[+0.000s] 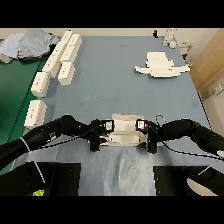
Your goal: Fold the box.
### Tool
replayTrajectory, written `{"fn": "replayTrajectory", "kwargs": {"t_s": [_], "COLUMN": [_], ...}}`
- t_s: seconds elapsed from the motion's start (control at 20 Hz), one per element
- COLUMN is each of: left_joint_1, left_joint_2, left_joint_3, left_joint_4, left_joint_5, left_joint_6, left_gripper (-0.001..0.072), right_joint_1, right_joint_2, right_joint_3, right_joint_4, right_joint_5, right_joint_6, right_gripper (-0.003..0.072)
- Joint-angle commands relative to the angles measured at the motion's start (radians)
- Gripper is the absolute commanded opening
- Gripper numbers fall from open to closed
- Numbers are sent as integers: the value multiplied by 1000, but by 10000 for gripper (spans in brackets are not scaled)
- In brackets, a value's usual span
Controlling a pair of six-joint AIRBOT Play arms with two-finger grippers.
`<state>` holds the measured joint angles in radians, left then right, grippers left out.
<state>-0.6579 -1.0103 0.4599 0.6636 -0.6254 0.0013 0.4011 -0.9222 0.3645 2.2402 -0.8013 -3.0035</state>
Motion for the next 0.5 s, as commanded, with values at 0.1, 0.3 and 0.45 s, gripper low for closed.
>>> {"fn": "replayTrajectory", "kwargs": {"t_s": [0.1,0.3,0.45], "left_joint_1": [-41,-60,-72], "left_joint_2": [-74,-119,-136], "left_joint_3": [56,88,89], "left_joint_4": [-25,-67,-81], "left_joint_5": [25,24,24], "left_joint_6": [37,45,45], "left_gripper": [214,213,214], "right_joint_1": [0,0,0], "right_joint_2": [1,1,1], "right_joint_3": [0,0,0], "right_joint_4": [0,0,0], "right_joint_5": [0,0,0], "right_joint_6": [0,0,0], "right_gripper": [499,499,499]}}
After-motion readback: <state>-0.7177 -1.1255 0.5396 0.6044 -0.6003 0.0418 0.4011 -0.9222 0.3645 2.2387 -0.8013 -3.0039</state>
